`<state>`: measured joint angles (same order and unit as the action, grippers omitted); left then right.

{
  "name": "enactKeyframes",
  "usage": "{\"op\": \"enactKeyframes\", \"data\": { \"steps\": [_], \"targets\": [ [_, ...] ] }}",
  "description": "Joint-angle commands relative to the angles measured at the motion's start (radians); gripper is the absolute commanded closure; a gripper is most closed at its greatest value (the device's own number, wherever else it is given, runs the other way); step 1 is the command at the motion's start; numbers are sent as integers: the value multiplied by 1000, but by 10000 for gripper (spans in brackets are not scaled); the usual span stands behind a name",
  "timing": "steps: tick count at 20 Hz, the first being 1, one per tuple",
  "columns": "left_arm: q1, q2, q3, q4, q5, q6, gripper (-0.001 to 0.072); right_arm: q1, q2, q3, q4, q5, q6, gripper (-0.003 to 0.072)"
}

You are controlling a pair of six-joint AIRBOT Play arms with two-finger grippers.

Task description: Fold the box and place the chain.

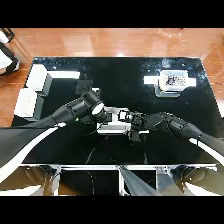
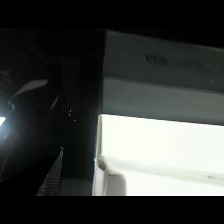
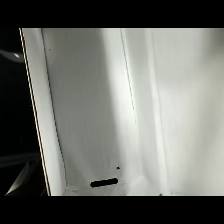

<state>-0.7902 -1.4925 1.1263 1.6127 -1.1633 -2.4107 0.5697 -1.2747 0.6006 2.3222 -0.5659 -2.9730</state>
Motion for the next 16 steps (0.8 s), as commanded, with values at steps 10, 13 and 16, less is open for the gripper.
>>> {"op": "enactKeyframes", "data": {
  "steps": [10,13,16],
  "targets": [
    [-1,5,-58,-63,87,6,359,0,0,1,0,2,0,509],
    [-2,1,-58,-82,87,6,400,0,0,1,0,2,0,509],
    [-2,-8,-58,-90,84,7,519,0,0,1,0,2,0,509]
  ]
}}
